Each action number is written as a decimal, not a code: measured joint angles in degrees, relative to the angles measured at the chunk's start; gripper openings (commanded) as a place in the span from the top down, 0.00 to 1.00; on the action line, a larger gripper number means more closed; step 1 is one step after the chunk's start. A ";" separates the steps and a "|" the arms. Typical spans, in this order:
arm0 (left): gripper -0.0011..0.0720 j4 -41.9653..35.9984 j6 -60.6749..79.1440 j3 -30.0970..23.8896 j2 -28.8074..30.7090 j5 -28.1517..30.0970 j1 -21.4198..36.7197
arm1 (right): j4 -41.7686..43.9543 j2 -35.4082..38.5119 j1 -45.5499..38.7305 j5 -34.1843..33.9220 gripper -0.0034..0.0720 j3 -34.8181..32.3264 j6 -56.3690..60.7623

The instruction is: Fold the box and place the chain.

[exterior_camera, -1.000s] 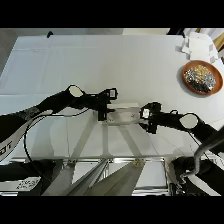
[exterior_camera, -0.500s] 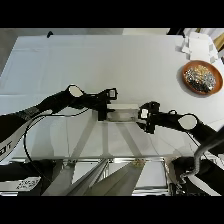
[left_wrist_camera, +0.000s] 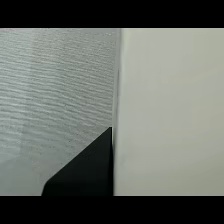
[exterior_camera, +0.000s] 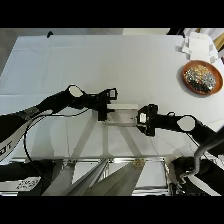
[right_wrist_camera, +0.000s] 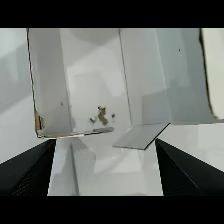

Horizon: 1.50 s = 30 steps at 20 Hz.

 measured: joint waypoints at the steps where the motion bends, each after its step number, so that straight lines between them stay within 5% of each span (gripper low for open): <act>1: 0.97 0.00 0.00 0.00 0.00 0.02 0.00 | -0.50 0.28 0.48 0.44 0.04 -0.09 0.04; 23: 0.97 -0.04 0.00 0.00 0.00 0.13 -0.04 | -6.80 5.73 6.12 2.78 0.05 -2.27 4.37; 30: 0.97 -0.02 0.00 0.00 0.00 0.11 -0.04 | -6.21 2.49 6.12 -4.28 0.05 -3.61 4.81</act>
